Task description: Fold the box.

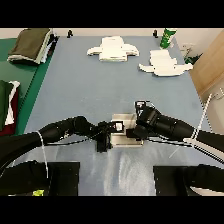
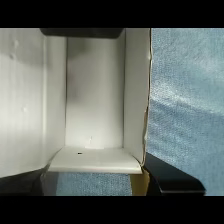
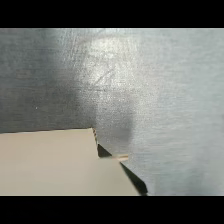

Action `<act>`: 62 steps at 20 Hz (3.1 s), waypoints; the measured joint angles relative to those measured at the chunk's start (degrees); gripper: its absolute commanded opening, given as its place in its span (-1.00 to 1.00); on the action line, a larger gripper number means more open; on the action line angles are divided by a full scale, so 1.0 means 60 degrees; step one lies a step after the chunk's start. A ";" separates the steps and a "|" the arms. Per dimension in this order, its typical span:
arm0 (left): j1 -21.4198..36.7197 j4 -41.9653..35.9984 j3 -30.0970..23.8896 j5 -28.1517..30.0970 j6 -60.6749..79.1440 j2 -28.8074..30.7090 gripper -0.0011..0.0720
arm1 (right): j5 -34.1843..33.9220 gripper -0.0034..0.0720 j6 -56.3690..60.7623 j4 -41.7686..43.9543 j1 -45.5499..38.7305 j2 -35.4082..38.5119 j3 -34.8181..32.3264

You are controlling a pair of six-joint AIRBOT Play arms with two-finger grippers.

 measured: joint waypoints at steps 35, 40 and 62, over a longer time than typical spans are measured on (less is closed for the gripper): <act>0.0000 0.0000 0.0000 0.0000 -0.0004 0.0000 0.65 | -0.2550 -0.90 -1.0823 0.9898 -0.7788 -0.1741 0.2055; 0.0000 0.0000 0.0000 0.0000 -0.0004 0.0000 0.65 | -0.3603 -0.90 -1.2684 1.0695 -0.7337 -0.1424 0.1654; 0.0000 0.0000 0.0000 0.0000 0.0000 0.0000 0.65 | 0.3646 -0.90 -1.4025 0.4801 -0.1027 0.4641 -0.2936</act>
